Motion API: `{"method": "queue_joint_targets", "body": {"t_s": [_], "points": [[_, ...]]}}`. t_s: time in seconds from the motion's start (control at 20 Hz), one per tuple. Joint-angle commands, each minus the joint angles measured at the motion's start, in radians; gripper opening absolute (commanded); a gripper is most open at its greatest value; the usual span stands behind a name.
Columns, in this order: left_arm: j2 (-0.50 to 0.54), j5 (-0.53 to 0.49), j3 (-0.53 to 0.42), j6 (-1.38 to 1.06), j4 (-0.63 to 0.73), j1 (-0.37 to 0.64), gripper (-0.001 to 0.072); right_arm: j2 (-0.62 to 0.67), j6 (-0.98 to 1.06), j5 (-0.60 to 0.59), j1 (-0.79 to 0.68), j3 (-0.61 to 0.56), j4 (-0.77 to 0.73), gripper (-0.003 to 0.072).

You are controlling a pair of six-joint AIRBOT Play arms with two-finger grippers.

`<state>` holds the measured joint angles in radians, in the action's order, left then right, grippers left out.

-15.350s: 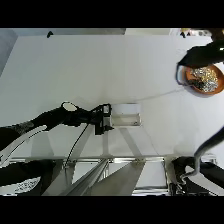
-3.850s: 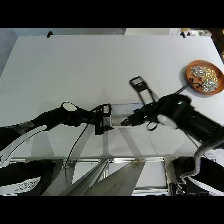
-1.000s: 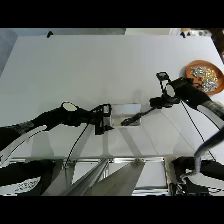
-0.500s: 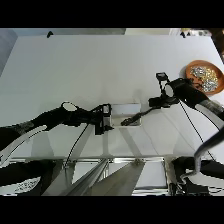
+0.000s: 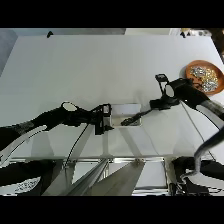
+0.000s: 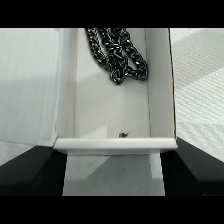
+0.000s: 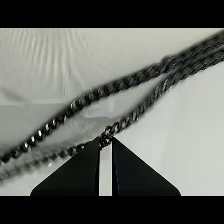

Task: Fold the box and place the chain.

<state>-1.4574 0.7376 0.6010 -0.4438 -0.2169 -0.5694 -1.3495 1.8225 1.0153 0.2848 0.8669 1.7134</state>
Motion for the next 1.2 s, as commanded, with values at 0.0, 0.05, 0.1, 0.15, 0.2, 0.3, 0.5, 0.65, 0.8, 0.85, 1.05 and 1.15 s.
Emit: {"method": "queue_joint_targets", "body": {"t_s": [0.0, 0.05, 0.1, 0.15, 0.2, 0.3, 0.5, 0.65, 0.8, 0.85, 1.05, 1.15], "points": [[0.0, 0.0, 0.0, 0.0, 0.0, 0.0, 0.0134, 0.102, -0.037, 0.069, 0.001, 0.001, 0.002, 0.0019], [0.0, 0.0, 0.0, 0.0, 0.0, 0.0, 0.0134, 0.137, -0.05, 0.096, 0.001, 0.001, -0.002, 0.0019], [0.0, 0.0, 0.0, 0.0, 0.0, 0.0, 0.0134, 0.177, -0.052, 0.122, 0.001, 0.001, -0.006, 0.0019], [0.0, 0.0, 0.001, 0.0, 0.0, 0.0, 0.0134, 0.214, -0.052, 0.141, 0.001, 0.001, -0.022, 0.0019], [0.0, 0.0, 0.0, 0.0, 0.0, 0.0, 0.0134, 0.254, -0.055, 0.155, 0.01, 0.001, -0.045, 0.0019], [0.0, 0.0, 0.0, 0.0, 0.0, 0.0, 0.0134, 0.334, -0.06, 0.164, 0.058, 0.001, -0.08, 0.0019], [0.0, 0.0, 0.0, 0.0, 0.0, 0.0, 0.0134, 0.437, -0.005, 0.156, 0.238, 0.001, -0.121, 0.0019], [0.0, 0.0, 0.0, 0.0, 0.0, 0.0, 0.0134, 0.447, 0.081, 0.093, 0.388, 0.001, -0.12, 0.0019], [0.0, 0.0, 0.0, 0.0, 0.0, 0.0, 0.0134, 0.447, 0.151, -0.011, 0.521, 0.001, -0.121, 0.0019], [0.0, 0.0, 0.0, 0.0, 0.0, 0.0, 0.0134, 0.447, 0.175, -0.042, 0.562, 0.001, -0.121, 0.0019], [0.0, 0.0, 0.0, 0.0, 0.0, 0.0, 0.0134, 0.447, 0.226, -0.133, 0.655, 0.001, -0.12, 0.0019], [0.0, 0.0, 0.001, 0.0, 0.0, 0.0, 0.0134, 0.447, 0.257, -0.174, 0.67, 0.001, -0.122, 0.0019]]}}
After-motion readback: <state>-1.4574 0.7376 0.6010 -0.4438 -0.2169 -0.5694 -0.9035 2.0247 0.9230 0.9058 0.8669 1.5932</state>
